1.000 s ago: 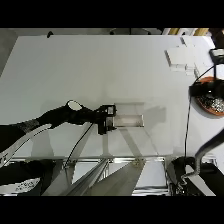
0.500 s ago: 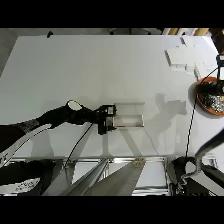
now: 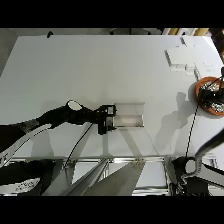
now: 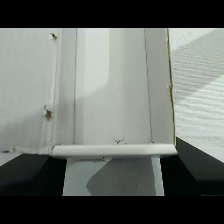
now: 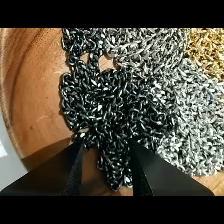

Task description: Fold the box and place the chain.

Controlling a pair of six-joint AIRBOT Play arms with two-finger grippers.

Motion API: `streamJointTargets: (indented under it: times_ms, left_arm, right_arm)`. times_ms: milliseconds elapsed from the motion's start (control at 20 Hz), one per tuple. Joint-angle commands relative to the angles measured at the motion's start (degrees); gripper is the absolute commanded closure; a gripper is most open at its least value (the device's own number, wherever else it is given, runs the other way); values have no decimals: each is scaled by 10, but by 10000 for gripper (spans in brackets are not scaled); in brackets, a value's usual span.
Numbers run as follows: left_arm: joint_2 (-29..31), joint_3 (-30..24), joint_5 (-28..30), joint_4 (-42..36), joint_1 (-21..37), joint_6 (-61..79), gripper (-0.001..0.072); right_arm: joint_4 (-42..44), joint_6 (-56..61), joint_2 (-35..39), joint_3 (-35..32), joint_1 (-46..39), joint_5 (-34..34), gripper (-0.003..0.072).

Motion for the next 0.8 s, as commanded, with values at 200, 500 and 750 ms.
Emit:
streamJointTargets:
  times_ms: [200,500,750]
  left_arm:
    - [0,0,0,0,0,0,499]
    - [0,0,0,0,0,0,499]
    - [0,0,0,0,0,0,499]
  right_arm:
    - [11,0,-31,0,-7,-13,428]
    - [13,0,-20,0,-7,22,666]
    - [62,-12,68,0,-6,72,666]
